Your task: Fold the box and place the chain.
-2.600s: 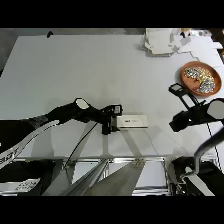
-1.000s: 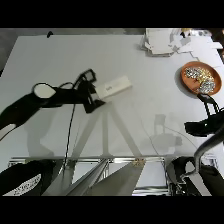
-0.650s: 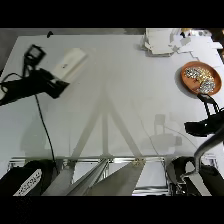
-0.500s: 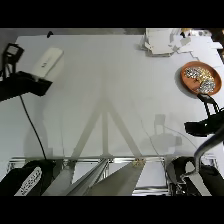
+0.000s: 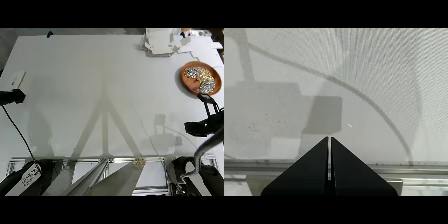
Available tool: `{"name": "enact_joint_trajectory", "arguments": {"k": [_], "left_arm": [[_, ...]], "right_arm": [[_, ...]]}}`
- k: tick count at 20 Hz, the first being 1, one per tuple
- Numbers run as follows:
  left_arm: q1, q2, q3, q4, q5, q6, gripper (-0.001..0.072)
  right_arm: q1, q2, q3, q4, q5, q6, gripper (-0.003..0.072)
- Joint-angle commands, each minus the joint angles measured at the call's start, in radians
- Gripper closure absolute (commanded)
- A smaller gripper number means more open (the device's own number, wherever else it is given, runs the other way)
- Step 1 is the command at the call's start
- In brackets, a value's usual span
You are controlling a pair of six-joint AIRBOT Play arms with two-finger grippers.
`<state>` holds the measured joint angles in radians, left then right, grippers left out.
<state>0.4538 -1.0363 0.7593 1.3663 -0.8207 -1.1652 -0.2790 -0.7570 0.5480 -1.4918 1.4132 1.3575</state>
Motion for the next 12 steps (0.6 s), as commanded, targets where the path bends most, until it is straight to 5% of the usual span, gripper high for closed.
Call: {"name": "enact_joint_trajectory", "arguments": {"k": [1, 5, 8, 11, 12], "left_arm": [[0.018, -0.074, 0.001, 0.018, -0.029, 0.003, 0.0696], [0.018, -0.092, 0.001, -0.023, -0.035, 0.102, 0.0692], [0.018, -0.103, 0.001, -0.027, -0.049, 0.126, 0.0553], [0.018, -0.119, -0.002, -0.027, -0.055, 0.126, 0.0544], [0.018, -0.128, -0.002, -0.027, -0.054, 0.126, 0.0476]], "right_arm": [[0.0, 0.001, 0.0, 0.0, 0.0, 0.0, 0.0667], [0.0, 0.001, 0.0, 0.0, 0.0, 0.0, 0.0667], [0.0, 0.001, 0.0, 0.0, 0.0, 0.0, 0.0667], [0.0, 0.001, 0.0, 0.0, 0.0, 0.0, 0.0667], [0.0, 0.001, 0.0, 0.0, 0.0, 0.0, 0.0667]]}}
